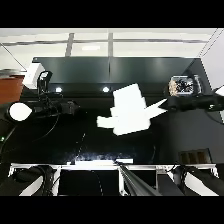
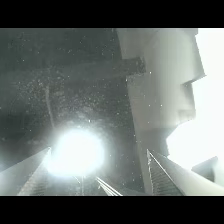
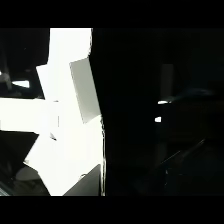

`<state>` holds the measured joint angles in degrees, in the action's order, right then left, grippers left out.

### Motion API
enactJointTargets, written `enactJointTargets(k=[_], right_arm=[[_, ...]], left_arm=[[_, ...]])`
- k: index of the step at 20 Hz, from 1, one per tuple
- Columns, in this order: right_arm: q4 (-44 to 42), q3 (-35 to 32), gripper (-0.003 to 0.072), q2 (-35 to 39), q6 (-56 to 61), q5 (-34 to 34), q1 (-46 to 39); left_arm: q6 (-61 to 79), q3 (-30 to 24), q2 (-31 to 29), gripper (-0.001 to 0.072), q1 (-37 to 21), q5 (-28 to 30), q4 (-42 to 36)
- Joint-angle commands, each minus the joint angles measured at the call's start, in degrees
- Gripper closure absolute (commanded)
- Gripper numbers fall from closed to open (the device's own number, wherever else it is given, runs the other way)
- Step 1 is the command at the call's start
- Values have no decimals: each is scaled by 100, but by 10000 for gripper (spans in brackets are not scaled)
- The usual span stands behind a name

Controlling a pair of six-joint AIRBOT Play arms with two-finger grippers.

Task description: Fold the box and place the chain.

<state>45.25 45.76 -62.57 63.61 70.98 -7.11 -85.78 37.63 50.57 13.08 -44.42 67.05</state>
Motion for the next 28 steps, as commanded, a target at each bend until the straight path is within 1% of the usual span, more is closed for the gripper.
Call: enactJointTargets(k=[1, 2, 4, 5, 7, 8, 10, 13, 14, 15, 18, 22, 26, 28], right_arm=[[66, -813, 660, 863, 74, -1311, 1226], [72, -1154, 660, 1217, 4, -1628, 1462], [61, -1768, 660, 1873, -166, -2122, 1808], [66, -2011, 660, 2129, -225, -2240, 1928], [0, -2380, 660, 2441, -188, -2212, 2002], [-70, -2465, 660, 2468, -190, -2170, 2000], [-85, -2494, 660, 2468, -192, -2116, 2002], [-94, -2494, 660, 2468, -94, -2127, 2000], [-146, -2494, 659, 2468, -59, -2098, 2002], [-199, -2494, 660, 2468, -59, -2072, 2002], [-216, -2494, 660, 2468, -57, -1985, 2000], [-216, -2494, 660, 2468, -35, -1976, 2002], [-212, -2494, 659, 2468, -37, -1945, 2002], [-208, -2494, 660, 2468, -37, -1899, 2002]], left_arm=[[-192, 31, 37, 5, -295, -402, -197], [-146, 13, 44, 5, -468, -501, -573], [518, -33, 114, 6, -662, -608, -1473], [811, -59, 216, 6, -723, -645, -1818], [938, -103, 568, 5, -844, -719, -2205], [1038, -116, 787, 5, -850, -750, -2428], [1993, -114, 1349, 5, -844, -1091, -3254], [4328, -111, 2361, 5, -844, -2098, -4881], [4767, -111, 2629, 6, -844, -2310, -5217], [4937, -103, 2885, 6, -826, -2365, -5377], [5049, 74, 3407, 6, -610, -2350, -5018], [5453, 321, 3716, 6, -190, -2455, -4693], [6373, 647, 4033, 16, 44, -3375, -4725], [6373, 807, 4133, 33, 70, -3558, -4409]])
